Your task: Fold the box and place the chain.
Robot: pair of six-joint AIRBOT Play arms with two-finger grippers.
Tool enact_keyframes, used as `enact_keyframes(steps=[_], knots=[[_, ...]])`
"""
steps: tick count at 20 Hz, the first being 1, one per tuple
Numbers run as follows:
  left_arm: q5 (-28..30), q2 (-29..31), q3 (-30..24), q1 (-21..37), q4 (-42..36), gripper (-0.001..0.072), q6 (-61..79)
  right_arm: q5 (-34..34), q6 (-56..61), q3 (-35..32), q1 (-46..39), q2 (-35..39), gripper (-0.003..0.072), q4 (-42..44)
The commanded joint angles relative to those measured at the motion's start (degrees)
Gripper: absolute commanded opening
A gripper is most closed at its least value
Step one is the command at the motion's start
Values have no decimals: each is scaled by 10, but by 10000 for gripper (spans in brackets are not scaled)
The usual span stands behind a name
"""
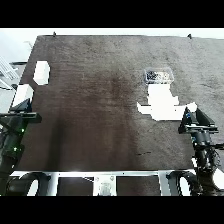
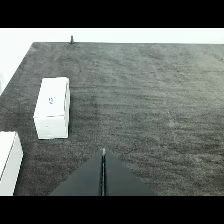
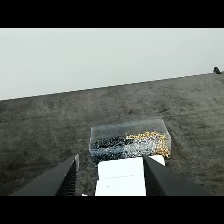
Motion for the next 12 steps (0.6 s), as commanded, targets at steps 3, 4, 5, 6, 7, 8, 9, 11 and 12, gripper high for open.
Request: enact_keyframes(steps=[3, 4, 5, 6, 7, 8, 9, 11, 12], knots=[[0, 0, 0, 0, 0, 21, 0, 0, 0, 0, 0, 0, 478, 0], [0, 0, 0, 0, 0, 21, 0, 0, 0, 0, 0, 0, 478, 0], [0, 0, 0, 0, 0, 21, 0, 0, 0, 0, 0, 0, 478, 0], [0, 0, 0, 0, 0, 21, 0, 0, 0, 0, 0, 0, 478, 1], [0, 0, 0, 0, 0, 21, 0, 0, 6, 2, 0, 0, 478, 1], [0, 0, 0, 0, 0, 21, 0, 0, 18, 10, 0, 0, 477, 3], [0, 0, 0, 0, 0, 21, 0, 0, 11, 26, 0, 0, 477, 2], [0, 0, 0, 0, 0, 21, 0, -1, -39, 65, 0, -1, 403, 2], [0, 0, 0, 0, 0, 21, 0, -8, -66, 87, 0, -6, 374, 2]])
